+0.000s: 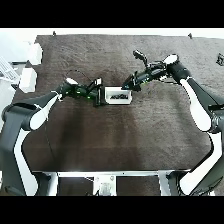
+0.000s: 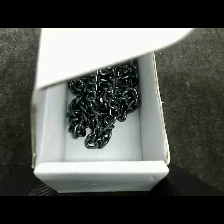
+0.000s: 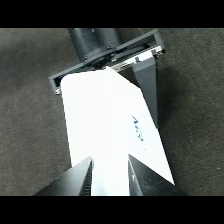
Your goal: Fold the box and place the chain.
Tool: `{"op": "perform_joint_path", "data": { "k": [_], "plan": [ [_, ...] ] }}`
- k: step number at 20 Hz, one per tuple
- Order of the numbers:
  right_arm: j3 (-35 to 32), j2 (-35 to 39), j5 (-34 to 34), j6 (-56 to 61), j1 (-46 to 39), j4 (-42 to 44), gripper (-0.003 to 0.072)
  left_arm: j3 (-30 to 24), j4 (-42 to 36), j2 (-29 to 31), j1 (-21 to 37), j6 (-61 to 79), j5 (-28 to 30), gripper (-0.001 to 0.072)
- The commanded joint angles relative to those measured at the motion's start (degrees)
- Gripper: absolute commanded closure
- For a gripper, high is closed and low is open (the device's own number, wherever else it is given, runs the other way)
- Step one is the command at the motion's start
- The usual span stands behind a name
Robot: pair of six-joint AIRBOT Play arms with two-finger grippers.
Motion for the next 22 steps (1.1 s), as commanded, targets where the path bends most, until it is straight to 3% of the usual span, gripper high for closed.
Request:
{"op": "perform_joint_path", "data": {
  "k": [1,3,5,11,16,22],
  "plan": [
    [0.0,-0.5,-1.7,0.1,0.2,-0.8,0.0414,0.0,0.0,0.0,0.0,0.0,0.0,0.0183],
    [0.0,-0.7,-1.5,0.1,0.7,-0.8,0.0413,0.0,0.0,0.0,0.0,0.0,0.0,0.0183],
    [0.0,-0.9,-1.5,-0.3,1.1,-0.9,0.0326,0.0,0.0,0.0,0.0,0.0,0.0,0.0182],
    [-0.5,-1.2,-1.5,-1.1,1.8,-1.6,0.0325,0.0,0.0,0.0,0.0,0.0,0.0,0.0182],
    [-1.6,-1.2,-1.6,-15.7,1.6,-2.5,0.0334,0.0,0.0,0.0,0.0,0.0,0.0,0.0182],
    [-3.0,-1.1,-1.2,-16.9,1.1,-2.8,0.0336,0.0,0.0,0.0,0.0,0.0,0.0,0.0182]
  ]
}}
